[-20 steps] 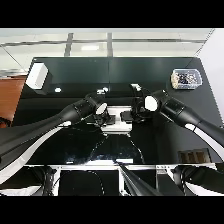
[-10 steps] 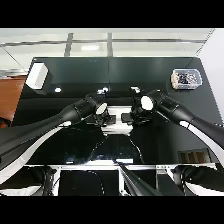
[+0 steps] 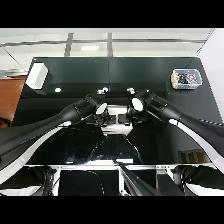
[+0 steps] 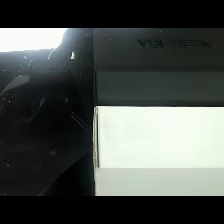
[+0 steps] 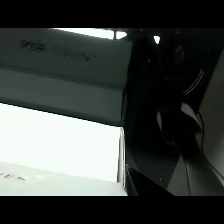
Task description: Fold the box and place the chain.
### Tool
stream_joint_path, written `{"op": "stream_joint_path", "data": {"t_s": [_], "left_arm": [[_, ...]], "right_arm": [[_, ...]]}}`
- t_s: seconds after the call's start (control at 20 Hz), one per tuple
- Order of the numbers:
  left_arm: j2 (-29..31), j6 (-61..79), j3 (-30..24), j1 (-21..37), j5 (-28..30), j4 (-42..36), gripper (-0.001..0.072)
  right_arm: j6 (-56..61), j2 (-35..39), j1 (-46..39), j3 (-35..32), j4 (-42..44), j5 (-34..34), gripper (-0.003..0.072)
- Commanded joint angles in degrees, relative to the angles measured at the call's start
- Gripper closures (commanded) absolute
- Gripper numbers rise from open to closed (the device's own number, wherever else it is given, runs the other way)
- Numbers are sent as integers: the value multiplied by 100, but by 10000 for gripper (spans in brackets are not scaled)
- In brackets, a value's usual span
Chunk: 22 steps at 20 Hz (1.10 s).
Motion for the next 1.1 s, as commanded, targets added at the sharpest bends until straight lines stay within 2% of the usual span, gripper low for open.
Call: {"op": "stream_joint_path", "data": {"t_s": [0.0,0.25,0.4,0.7,0.75,0.8,0.9,0.95,1.0,1.05], "left_arm": [[-2,0,4,4,2,0,681],[-2,0,4,4,2,0,681],[-2,0,4,4,-15,0,681],[-2,0,4,4,-15,0,681],[-2,0,4,4,-15,0,681],[-2,0,4,4,-15,0,681],[-2,0,4,4,-15,0,681],[-2,0,4,4,-15,0,681],[-2,0,4,4,-15,0,681],[-2,0,4,4,-15,0,681]], "right_arm": [[448,-61,42,50,-133,153,387],[920,-175,44,50,-52,179,387],[920,-184,52,50,-57,153,677],[927,-184,52,81,-37,240,658],[929,-179,52,103,-31,236,463],[927,-179,50,120,-2,234,415],[922,-179,52,164,2,214,416],[925,-179,52,175,7,219,498],[920,-179,52,177,0,221,656],[916,-179,52,177,4,221,672]]}}
